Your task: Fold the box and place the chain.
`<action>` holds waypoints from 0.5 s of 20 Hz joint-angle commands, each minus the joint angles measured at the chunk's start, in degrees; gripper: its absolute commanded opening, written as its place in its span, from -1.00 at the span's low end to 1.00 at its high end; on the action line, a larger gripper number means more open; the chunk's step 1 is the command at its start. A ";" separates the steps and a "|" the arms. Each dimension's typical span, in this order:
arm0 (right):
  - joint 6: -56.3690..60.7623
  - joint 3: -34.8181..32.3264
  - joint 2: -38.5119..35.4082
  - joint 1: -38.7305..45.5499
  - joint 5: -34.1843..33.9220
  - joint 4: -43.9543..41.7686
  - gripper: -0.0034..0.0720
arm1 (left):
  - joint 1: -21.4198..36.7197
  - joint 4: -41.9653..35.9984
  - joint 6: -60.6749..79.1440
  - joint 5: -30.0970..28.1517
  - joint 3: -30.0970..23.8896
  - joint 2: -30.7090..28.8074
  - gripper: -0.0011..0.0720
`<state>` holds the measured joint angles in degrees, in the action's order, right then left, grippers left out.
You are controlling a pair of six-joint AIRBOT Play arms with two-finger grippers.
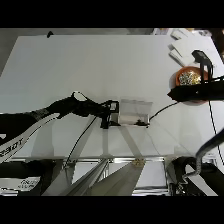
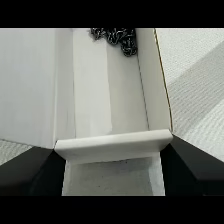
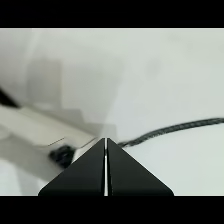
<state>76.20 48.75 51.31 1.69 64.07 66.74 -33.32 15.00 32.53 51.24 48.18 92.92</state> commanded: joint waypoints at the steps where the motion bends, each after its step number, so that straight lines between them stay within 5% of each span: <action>1: 3.54 -5.01 0.24 0.15 -8.63 4.90 -0.86 | 0.02 0.00 0.00 -0.02 0.04 -0.02 -0.74; 3: 3.50 -9.92 0.85 0.15 -11.21 5.09 -0.85 | 0.02 0.00 0.00 -0.02 0.04 -0.02 -0.74; 4: 3.48 -12.17 1.14 0.15 -12.96 5.07 -0.65 | 0.02 0.00 0.00 -0.02 0.04 -0.02 -0.74; 5: 3.48 -14.27 1.53 0.15 -14.86 5.07 -0.20 | 0.02 0.00 0.00 -0.02 0.04 -0.02 -0.74; 6: 3.48 -15.80 2.10 0.15 -16.79 5.07 -0.05 | 0.02 0.00 0.00 0.00 0.04 -0.02 -0.74; 10: 3.50 -16.98 8.00 -0.66 -18.86 6.71 -0.06 | 0.02 0.00 0.00 -0.02 0.04 -0.02 -0.74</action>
<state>79.53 33.52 56.01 1.61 48.10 71.85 -33.32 15.00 32.51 51.24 48.18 92.92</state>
